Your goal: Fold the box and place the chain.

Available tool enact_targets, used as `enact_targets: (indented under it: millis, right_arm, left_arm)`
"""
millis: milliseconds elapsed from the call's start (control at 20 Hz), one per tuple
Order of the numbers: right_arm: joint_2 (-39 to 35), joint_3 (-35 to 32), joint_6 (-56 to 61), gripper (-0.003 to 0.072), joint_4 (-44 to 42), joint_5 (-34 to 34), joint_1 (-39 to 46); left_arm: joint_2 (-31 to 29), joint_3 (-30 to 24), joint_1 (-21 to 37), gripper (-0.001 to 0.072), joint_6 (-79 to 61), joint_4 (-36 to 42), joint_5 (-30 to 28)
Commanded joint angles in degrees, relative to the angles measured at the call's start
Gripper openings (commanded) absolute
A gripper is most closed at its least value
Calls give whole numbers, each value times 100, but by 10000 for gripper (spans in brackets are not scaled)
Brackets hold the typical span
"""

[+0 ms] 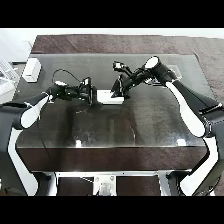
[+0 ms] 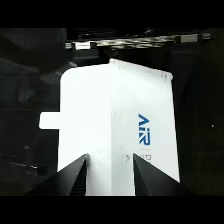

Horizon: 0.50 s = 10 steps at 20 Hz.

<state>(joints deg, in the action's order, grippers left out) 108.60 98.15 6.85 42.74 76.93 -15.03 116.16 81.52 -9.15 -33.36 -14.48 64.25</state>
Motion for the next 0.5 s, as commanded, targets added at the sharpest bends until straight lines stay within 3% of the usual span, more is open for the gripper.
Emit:
enact_targets:
  millis: [0,200,300,450]
  right_arm:
    - [0,28,2,320,-31,186,66]
    - [17,26,0,302,-28,179,114]
    - [66,26,2,368,-28,162,118]
    - [129,26,2,373,-26,68,116]
  left_arm:
    - [-2,0,2,231,9,0,-11]
    - [-2,0,2,231,11,2,-11]
    - [-2,0,2,231,11,2,-13]
    - [-2,0,2,231,11,2,-13]
